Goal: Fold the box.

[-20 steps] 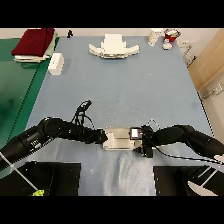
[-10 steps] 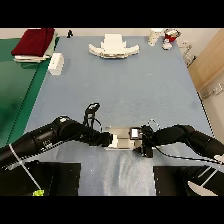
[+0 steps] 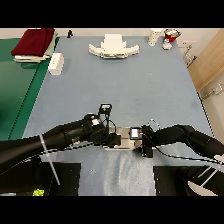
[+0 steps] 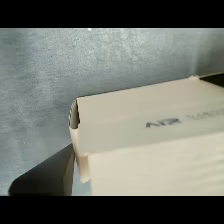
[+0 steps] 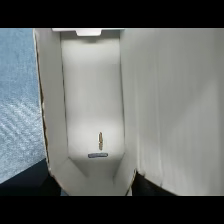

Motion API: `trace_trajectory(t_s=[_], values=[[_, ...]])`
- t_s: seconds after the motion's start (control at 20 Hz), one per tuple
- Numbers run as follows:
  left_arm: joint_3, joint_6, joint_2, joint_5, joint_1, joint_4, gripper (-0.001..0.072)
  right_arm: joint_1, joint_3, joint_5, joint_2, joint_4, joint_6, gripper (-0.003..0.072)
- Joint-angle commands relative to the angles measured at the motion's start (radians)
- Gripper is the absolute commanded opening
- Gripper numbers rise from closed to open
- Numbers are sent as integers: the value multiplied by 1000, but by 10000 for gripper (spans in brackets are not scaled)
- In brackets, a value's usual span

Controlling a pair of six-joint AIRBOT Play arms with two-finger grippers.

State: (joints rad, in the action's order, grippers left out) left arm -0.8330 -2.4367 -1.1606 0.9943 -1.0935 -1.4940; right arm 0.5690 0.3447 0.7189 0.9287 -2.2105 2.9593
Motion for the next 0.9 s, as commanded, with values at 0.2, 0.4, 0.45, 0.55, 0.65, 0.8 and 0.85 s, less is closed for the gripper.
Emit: trace_trajectory(t_s=[0.2, 0.4, 0.45, 0.55, 0.65, 0.8, 0.85], values=[[-149, -140, -190, 110, -23, -79, 362, 0, 1, 0, -1, 0, 0, 411], [-156, -149, -200, 133, -23, -79, 349, 0, 1, 0, -1, 0, 0, 411], [-156, -149, -200, 134, -23, -81, 224, 0, 1, 0, -1, 0, 0, 410], [-156, -149, -200, 134, -25, -81, 14, 0, 1, 0, -1, 0, 0, 411], [-156, -171, -200, 145, -25, -81, 14, 0, 1, 0, -1, 0, 0, 410], [-156, -171, -200, 155, -25, -80, 14, 0, 1, 0, -1, 0, 0, 411], [-156, -171, -200, 160, -25, -80, 14, 0, 1, 0, -1, 0, 0, 411]])
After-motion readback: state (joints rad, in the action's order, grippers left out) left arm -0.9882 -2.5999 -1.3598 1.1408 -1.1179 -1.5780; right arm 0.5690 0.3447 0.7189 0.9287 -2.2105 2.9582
